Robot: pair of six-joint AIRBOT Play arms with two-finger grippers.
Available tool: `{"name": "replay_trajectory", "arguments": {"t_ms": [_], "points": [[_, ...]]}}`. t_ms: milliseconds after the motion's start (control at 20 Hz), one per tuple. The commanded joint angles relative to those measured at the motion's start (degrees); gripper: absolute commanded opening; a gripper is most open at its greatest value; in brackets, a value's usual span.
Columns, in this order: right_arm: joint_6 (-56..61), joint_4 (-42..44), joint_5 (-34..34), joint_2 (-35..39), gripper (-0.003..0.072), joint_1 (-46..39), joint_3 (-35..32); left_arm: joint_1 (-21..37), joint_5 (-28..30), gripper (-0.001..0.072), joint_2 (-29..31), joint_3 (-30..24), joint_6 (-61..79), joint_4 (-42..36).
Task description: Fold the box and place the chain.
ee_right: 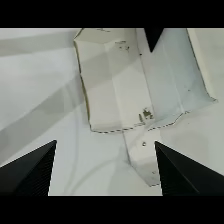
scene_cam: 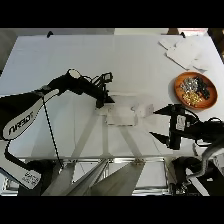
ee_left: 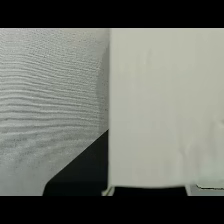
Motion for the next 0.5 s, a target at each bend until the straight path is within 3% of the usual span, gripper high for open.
{"name": "replay_trajectory", "arguments": {"t_ms": [0,150,300,450], "points": [[2.40,-0.31,2.25,-2.29,0.0693,0.22,-0.07,-0.02,0.02,0.0006,-0.04,-0.02,0.02,0.02],[0.74,-1.09,-1.14,-9.92,0.0694,0.22,-0.48,-0.02,0.02,0.0006,-0.04,-0.02,0.02,0.02],[-9.75,-1.01,-5.55,-18.62,0.0692,0.22,-2.43,-0.02,0.02,0.0006,-0.04,-0.02,0.02,0.02],[-14.69,1.92,-17.77,-22.86,0.0692,0.15,-4.83,-0.02,0.02,0.0006,-0.04,-0.02,0.02,0.02]]}}
